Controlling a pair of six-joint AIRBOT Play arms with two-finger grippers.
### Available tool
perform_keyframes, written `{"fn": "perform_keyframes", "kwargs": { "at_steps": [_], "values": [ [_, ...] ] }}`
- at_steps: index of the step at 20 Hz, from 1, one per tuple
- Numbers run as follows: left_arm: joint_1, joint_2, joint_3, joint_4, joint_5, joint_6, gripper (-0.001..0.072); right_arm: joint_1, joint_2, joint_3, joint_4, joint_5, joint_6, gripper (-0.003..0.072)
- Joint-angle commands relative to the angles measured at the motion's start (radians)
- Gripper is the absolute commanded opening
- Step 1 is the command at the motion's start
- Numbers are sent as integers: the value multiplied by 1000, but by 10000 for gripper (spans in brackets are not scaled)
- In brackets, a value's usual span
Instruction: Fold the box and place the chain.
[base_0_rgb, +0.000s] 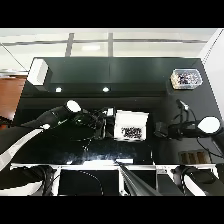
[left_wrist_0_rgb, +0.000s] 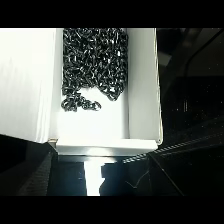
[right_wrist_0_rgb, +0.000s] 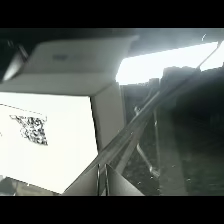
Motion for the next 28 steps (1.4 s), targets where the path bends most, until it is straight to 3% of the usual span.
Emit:
{"fn": "perform_keyframes", "kwargs": {
  "at_steps": [1,7,22,28],
  "values": [
    [-2,-1,1,0,2,1,701,62,-42,-18,38,-66,37,46],
    [-21,-1,1,8,9,1,701,119,-128,-19,95,-140,28,46],
    [-3,5,0,27,-33,-60,703,124,-128,-19,123,-150,18,46],
    [-14,5,-1,10,-6,-80,703,124,-128,-19,123,-159,18,46]
  ]
}}
